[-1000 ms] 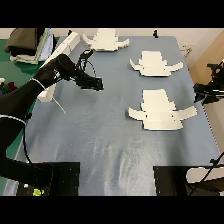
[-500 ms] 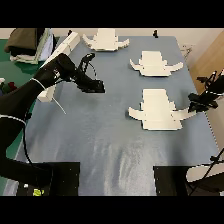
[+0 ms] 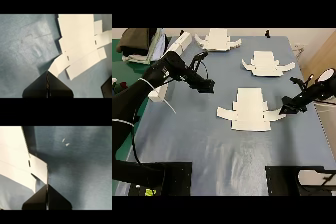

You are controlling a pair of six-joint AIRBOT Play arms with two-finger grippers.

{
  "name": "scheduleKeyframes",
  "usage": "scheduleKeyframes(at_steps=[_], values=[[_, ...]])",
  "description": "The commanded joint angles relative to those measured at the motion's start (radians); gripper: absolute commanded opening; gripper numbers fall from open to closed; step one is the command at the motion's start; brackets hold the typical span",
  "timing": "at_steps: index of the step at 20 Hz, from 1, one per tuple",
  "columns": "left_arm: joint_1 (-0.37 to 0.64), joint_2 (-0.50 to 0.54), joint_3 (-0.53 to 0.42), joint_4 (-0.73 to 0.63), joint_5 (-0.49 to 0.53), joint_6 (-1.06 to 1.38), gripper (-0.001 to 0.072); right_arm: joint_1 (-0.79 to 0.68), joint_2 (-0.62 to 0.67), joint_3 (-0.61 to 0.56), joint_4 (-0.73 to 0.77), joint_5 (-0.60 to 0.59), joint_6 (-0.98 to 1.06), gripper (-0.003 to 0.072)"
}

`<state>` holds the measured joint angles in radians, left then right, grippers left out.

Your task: Fold the box.

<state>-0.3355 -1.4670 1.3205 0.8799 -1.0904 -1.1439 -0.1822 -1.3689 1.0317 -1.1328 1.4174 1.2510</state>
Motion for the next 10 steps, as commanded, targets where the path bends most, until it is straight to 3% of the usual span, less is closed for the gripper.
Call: scheduleKeyframes(at_steps=[1, 3, 4, 5, 7, 10], values=[[0.000, 0.049, -0.036, -0.047, -0.101, 0.055, 0.0014, 0.130, 0.174, -0.158, -0.151, -0.209, 0.113, 0.0003], [0.000, 0.141, -0.132, -0.116, -0.054, 0.092, 0.0013, 0.175, 0.254, -0.235, -0.163, -0.288, 0.162, 0.0022], [0.000, 0.194, -0.183, -0.125, -0.018, 0.093, 0.0014, 0.185, 0.278, -0.257, -0.151, -0.316, 0.179, 0.0184], [0.000, 0.245, -0.230, -0.122, 0.007, 0.093, 0.0014, 0.188, 0.287, -0.265, -0.142, -0.338, 0.193, 0.0293], [0.000, 0.307, -0.288, -0.113, 0.017, 0.093, 0.0015, 0.188, 0.281, -0.266, -0.130, -0.362, 0.198, 0.0298], [0.000, 0.319, -0.300, -0.108, 0.007, 0.093, 0.0016, 0.188, 0.235, -0.267, -0.103, -0.371, 0.217, 0.0298]])
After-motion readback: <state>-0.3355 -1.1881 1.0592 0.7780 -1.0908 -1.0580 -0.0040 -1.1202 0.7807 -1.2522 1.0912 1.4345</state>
